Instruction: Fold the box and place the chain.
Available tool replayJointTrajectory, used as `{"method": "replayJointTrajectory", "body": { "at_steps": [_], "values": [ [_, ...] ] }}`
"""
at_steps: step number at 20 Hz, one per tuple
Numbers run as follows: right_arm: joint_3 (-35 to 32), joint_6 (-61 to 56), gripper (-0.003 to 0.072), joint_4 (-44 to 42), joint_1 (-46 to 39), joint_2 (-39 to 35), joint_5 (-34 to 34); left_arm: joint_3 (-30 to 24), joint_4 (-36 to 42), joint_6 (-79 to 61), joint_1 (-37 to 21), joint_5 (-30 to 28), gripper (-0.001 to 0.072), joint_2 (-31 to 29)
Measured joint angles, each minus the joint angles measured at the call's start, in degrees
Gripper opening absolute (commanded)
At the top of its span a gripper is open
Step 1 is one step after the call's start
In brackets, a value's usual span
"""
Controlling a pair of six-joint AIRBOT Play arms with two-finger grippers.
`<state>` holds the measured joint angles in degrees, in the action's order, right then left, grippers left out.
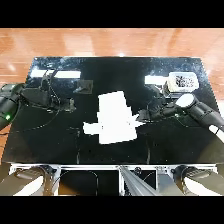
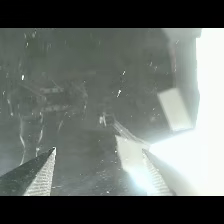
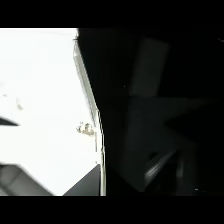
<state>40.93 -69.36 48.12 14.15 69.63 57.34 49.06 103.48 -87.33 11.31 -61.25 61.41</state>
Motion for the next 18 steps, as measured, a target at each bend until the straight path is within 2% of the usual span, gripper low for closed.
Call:
{"method": "replayJointTrajectory", "body": {
  "at_steps": [4, 8, 12, 18],
  "values": [
    [-1.9, -6.6, 0.004, 10.7, 4.4, -6.9, -5.4, -2.4, 2.4, -1.6, -3.3, -1.0, 0.0604, -1.6],
    [-9.0, -9.2, 0.004, 14.9, 6.1, -17.5, -9.0, -7.0, 7.5, -4.5, -4.7, -0.6, 0.0605, -5.4],
    [-18.1, -10.5, 0.004, 13.4, 6.5, -26.3, -14.6, -12.3, 18.1, -11.8, -5.0, 2.3, 0.0605, -8.9],
    [-24.9, -8.8, 0.0041, 9.6, 7.6, -30.3, -19.4, -15.9, 32.2, -22.5, -2.5, 5.8, 0.0606, -8.9]
  ]
}}
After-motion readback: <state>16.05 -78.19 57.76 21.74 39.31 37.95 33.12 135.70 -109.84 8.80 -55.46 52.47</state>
